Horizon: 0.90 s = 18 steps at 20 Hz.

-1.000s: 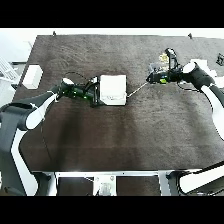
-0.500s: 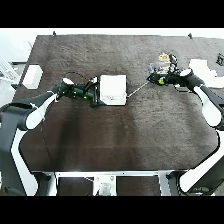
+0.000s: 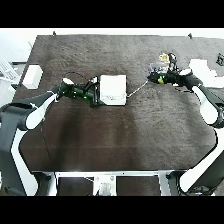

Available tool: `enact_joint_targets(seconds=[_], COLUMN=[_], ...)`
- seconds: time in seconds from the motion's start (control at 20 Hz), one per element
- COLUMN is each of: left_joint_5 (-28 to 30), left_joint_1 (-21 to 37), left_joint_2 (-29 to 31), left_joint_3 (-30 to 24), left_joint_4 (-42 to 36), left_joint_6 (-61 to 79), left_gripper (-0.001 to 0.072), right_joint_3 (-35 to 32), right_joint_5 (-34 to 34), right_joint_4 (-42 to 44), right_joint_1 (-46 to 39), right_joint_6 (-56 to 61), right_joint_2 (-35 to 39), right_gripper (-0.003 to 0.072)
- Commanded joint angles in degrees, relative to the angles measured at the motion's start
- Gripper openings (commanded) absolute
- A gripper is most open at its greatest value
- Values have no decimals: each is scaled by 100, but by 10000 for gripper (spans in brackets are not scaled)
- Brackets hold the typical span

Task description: Fold the box and place the chain.

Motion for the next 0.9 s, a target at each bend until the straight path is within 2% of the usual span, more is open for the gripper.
enact_joint_targets(seconds=[0.0,0.05,0.25,0.35,0.6,0.85], left_joint_5=[0,0,0,0,-2,-2], left_joint_1=[2,0,2,2,0,2], left_joint_2=[2,2,2,2,2,2], left_joint_3=[-2,-2,-2,-2,-2,-2], left_joint_4=[0,0,0,0,0,0], left_joint_6=[2,2,2,2,2,2], left_gripper=[416,416,416,415,416,415], right_joint_3=[46,50,114,111,109,109], right_joint_5=[-22,-24,177,393,551,570], right_joint_4=[236,229,293,291,48,-1143], right_joint_1=[2,0,9,57,393,1062], right_joint_6=[-101,-120,-116,31,426,977], right_joint_2=[-105,-103,-13,286,1637,2892], right_gripper=[113,1,2,1,1,1])
